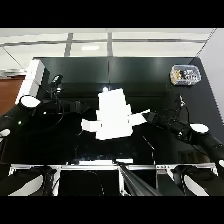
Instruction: Fold the box and place the chain.
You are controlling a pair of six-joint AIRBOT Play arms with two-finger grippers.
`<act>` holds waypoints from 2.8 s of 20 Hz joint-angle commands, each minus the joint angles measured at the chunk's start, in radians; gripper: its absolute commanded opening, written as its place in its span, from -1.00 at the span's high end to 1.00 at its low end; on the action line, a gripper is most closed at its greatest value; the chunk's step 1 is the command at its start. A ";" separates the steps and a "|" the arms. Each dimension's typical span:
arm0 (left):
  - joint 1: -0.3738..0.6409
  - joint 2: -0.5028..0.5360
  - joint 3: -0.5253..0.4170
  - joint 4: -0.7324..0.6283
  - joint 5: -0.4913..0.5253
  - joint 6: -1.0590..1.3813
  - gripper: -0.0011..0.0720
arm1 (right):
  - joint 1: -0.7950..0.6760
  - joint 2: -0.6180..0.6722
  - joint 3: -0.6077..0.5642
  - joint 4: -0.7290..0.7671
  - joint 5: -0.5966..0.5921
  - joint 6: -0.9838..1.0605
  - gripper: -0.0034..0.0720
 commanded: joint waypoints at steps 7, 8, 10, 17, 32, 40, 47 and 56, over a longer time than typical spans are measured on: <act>0.004 -0.410 0.267 -0.174 -0.393 -0.096 -0.95 | 0.039 0.003 -0.004 0.007 -0.033 0.001 0.87; -0.003 -0.434 0.288 -0.157 -0.392 -0.136 -0.95 | 0.039 0.003 -0.004 0.007 -0.031 0.001 0.87; -0.011 -0.479 0.335 -0.126 -0.413 -0.182 -0.95 | 0.039 0.003 -0.004 0.007 -0.031 0.001 0.87; -0.058 -0.642 0.505 -0.239 -0.669 0.042 -0.95 | 0.039 0.003 -0.004 0.007 -0.030 0.001 0.87; -0.132 -0.741 0.684 -0.056 -0.814 0.186 -0.29 | 0.039 0.003 -0.004 -0.039 -0.009 0.000 0.87; -0.129 -0.741 0.690 0.040 -0.753 0.013 -0.29 | 0.039 0.003 -0.004 -0.047 -0.005 0.001 0.86; -0.126 -0.741 0.719 0.023 -0.800 0.147 0.89 | 0.039 0.003 -0.004 -0.047 0.003 0.000 0.86; -0.101 -0.647 0.706 0.047 -0.831 0.198 0.91 | -0.068 0.003 0.253 -0.623 0.321 0.077 -0.64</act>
